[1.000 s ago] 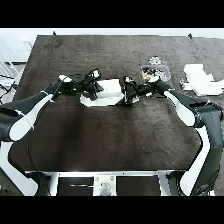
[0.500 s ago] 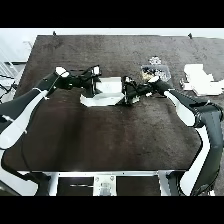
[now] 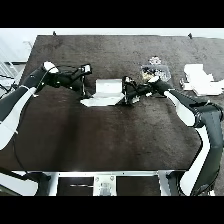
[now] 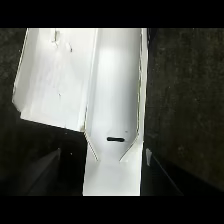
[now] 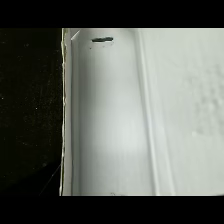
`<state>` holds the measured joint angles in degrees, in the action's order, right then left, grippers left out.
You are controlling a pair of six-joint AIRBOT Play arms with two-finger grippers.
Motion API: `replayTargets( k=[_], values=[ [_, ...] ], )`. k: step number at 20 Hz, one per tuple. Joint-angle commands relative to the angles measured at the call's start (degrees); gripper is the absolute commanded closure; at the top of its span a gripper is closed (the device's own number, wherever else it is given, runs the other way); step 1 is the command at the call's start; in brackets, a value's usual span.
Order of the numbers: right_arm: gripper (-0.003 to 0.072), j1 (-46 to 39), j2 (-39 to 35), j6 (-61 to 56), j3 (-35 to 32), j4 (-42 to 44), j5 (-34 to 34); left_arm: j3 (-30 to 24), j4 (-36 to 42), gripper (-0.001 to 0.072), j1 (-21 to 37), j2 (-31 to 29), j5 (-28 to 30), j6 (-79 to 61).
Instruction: Fold the box and place the chain.
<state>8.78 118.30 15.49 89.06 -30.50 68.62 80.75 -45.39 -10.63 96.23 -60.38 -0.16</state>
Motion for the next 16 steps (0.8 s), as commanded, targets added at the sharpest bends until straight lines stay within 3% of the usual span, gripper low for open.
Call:
replayTargets(
  k=[1,16],
  values=[
    [0.0204,0.0,0.0,0.0,0.0,0.0,0.0,-0.1,-1.0,0.0097,0.3,0.9,-1.1,1.6],
    [0.0205,0.0,0.0,0.0,0.0,0.0,0.0,-0.1,-2.5,0.0098,-0.3,8.1,4.6,-3.5]
  ],
)
